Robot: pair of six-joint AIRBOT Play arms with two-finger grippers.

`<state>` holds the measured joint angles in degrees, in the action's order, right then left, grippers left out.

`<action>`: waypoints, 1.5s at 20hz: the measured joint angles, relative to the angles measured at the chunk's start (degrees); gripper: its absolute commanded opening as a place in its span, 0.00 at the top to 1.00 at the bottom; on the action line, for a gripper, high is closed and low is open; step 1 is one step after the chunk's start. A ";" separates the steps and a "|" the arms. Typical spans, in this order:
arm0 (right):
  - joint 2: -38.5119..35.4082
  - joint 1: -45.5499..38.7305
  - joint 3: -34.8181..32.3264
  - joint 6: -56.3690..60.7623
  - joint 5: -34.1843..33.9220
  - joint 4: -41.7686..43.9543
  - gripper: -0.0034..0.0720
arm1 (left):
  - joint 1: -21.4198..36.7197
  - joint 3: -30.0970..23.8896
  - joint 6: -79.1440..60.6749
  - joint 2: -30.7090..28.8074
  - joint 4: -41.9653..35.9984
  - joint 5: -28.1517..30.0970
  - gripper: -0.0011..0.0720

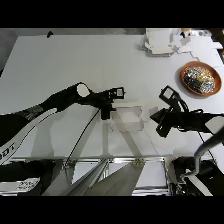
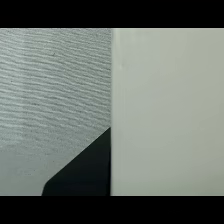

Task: Fold the box and place the chain.

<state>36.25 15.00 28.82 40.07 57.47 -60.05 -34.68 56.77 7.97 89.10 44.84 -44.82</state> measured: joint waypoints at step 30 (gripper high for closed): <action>11.34 13.27 -8.98 -24.87 -27.19 -5.27 0.04 | -0.02 0.00 0.02 0.00 -0.24 -0.17 0.97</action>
<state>47.59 28.27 19.84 15.20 30.28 -65.32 -34.70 56.77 7.99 89.10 44.60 -44.99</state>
